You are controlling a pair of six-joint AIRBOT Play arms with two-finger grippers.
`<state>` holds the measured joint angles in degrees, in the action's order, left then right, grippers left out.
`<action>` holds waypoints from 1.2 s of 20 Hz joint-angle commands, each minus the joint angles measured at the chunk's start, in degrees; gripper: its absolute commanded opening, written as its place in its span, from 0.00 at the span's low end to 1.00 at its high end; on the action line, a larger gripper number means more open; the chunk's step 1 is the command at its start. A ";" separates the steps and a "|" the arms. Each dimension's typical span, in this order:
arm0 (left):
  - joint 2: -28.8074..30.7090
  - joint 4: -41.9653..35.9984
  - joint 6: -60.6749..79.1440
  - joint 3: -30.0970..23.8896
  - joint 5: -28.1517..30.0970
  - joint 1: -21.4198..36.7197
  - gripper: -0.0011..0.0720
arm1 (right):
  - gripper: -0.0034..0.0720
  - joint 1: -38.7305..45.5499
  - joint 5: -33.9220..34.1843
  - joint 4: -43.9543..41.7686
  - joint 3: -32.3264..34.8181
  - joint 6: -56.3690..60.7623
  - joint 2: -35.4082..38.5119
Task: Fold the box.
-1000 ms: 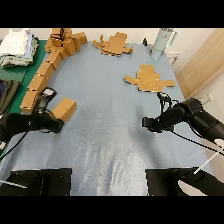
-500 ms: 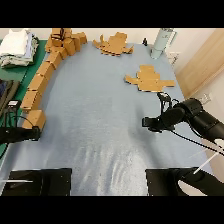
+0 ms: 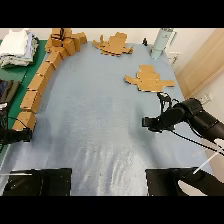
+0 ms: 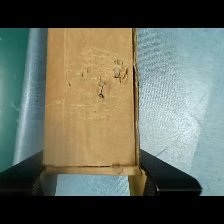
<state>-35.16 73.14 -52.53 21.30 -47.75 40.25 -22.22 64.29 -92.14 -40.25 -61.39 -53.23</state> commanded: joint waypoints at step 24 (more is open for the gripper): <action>-9.79 -1.40 9.07 0.02 14.16 0.44 0.59 | 0.05 0.02 -0.42 -0.24 -0.02 0.02 0.00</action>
<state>-44.91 71.79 -43.46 21.30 -34.00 40.66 -22.22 64.03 -92.36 -40.25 -61.39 -53.23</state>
